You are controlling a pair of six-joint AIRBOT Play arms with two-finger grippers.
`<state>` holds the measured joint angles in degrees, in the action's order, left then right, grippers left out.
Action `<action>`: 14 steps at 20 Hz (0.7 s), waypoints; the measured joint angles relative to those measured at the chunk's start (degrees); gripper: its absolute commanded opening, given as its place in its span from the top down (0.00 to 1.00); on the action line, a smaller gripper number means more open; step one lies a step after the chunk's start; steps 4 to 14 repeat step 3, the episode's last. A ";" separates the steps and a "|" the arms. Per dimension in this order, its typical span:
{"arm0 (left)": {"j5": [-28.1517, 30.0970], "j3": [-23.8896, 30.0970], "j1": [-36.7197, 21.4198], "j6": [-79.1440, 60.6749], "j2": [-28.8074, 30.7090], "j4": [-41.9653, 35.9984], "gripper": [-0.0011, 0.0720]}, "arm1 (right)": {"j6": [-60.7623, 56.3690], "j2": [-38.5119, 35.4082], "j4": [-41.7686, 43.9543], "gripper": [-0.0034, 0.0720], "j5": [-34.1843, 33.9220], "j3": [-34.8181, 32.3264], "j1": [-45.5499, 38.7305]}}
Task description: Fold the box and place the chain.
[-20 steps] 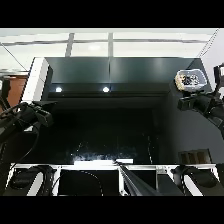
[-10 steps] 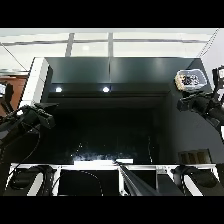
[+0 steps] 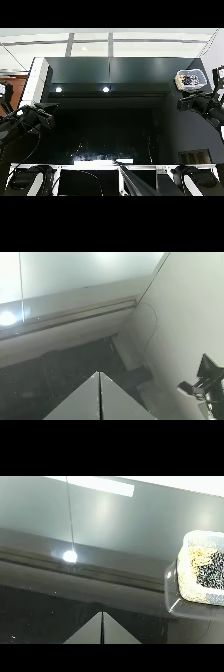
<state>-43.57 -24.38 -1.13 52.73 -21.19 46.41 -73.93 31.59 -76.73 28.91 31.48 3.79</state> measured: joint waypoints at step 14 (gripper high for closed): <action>0.00 0.00 0.00 0.00 0.00 -0.02 0.95 | 0.02 0.00 0.00 0.94 -0.02 0.00 0.00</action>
